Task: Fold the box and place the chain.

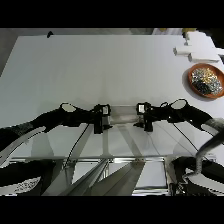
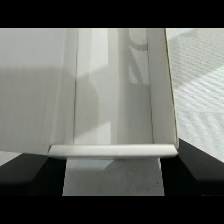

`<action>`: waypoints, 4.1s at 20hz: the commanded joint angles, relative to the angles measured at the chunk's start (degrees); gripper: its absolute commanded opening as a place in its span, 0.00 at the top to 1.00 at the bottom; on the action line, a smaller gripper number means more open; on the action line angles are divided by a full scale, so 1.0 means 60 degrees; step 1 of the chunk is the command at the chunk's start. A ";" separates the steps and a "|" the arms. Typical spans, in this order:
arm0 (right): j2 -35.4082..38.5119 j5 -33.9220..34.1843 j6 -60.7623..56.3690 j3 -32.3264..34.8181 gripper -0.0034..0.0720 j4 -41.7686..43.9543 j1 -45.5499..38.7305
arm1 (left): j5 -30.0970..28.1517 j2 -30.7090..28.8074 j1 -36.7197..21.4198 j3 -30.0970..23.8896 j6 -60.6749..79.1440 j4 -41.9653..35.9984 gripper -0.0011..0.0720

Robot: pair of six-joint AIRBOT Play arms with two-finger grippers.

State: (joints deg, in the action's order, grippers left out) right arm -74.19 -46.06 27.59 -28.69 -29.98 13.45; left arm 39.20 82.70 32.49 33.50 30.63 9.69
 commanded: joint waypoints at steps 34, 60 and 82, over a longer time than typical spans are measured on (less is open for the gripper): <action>0.2189 -0.1188 -0.5883 0.0000 0.45 -0.5180 -0.0004 | 0.0051 -0.0004 0.0018 -0.0004 -0.0033 0.0025 0.86; 0.0543 0.2138 -0.5683 0.0000 0.93 0.1588 0.0000 | 0.0047 -0.0004 0.0018 -0.0004 -0.0033 0.0025 0.86; 0.1912 -0.0667 -0.2546 -0.0317 0.81 -0.4054 0.0306 | 0.0076 -0.0004 0.0018 -0.0004 -0.0033 0.0025 0.86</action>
State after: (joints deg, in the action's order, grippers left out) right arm -60.55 -49.80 7.94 -30.57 -57.21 14.87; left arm 39.64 82.72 32.62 33.50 30.44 9.87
